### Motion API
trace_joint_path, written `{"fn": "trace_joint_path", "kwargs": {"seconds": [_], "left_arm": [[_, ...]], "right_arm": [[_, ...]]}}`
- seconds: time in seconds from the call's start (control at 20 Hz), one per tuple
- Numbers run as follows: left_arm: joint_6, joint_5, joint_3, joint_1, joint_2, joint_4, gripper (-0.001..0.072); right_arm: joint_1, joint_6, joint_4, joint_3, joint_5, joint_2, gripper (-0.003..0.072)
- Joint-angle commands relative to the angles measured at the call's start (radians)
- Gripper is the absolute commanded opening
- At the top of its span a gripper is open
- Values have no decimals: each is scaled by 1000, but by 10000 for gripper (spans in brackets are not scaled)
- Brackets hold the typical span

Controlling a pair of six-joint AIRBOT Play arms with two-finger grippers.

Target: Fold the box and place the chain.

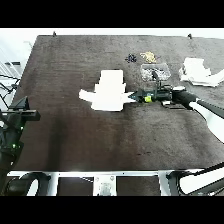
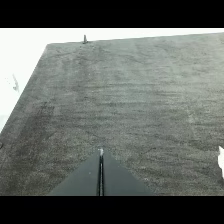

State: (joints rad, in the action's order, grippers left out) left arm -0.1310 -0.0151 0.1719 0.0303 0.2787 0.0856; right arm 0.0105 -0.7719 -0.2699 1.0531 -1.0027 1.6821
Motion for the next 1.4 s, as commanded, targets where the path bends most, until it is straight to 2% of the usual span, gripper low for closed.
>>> {"fn": "trace_joint_path", "kwargs": {"seconds": [0.0, 0.15, 0.2, 0.25, 0.3, 0.35, 0.45, 0.55, 0.65, 0.75, 0.9, 1.05, 1.2, 1.35], "left_arm": [[0, 20, 0, 0, 0, 0, 21], [-1, 35, 1, 0, 0, -1, 23], [-2, 40, 0, 0, 0, -2, 143], [-2, 59, 1, 0, 0, -4, 579], [-2, 84, 1, 0, 0, -4, 685], [-12, 117, 3, 0, 0, -5, 613], [-36, 199, 3, 0, 0, -5, 611], [-34, 237, 23, 0, 24, -5, 611], [-34, 246, 92, 0, 117, -5, 610], [-14, 301, 198, 0, 270, -7, 610], [74, 444, 375, 0, 531, -84, 610], [298, 641, 594, 0, 813, -291, 610], [610, 857, 858, 0, 1066, -559, 609], [819, 1122, 1162, 0, 1305, -707, 609]], "right_arm": [[46, 29, 10, 5, 118, -3, 7], [53, 55, -41, 31, 116, -2, 7], [53, 60, -60, 36, 116, -2, 7], [53, 68, -78, 40, 116, -2, 7], [53, 74, -101, 43, 116, -2, 7], [53, 76, -119, 44, 120, -2, 7], [53, 77, -155, 44, 120, -2, 7], [60, 80, -154, 45, 126, -2, 8], [68, 96, -151, 45, 132, -2, 7], [69, 68, -150, 44, 137, -2, 8], [69, 51, -142, 44, 139, -2, 8], [70, 50, -138, 44, 143, -2, 8], [70, 50, -131, 44, 143, -2, 8], [70, 50, -130, 44, 155, -2, 9]]}}
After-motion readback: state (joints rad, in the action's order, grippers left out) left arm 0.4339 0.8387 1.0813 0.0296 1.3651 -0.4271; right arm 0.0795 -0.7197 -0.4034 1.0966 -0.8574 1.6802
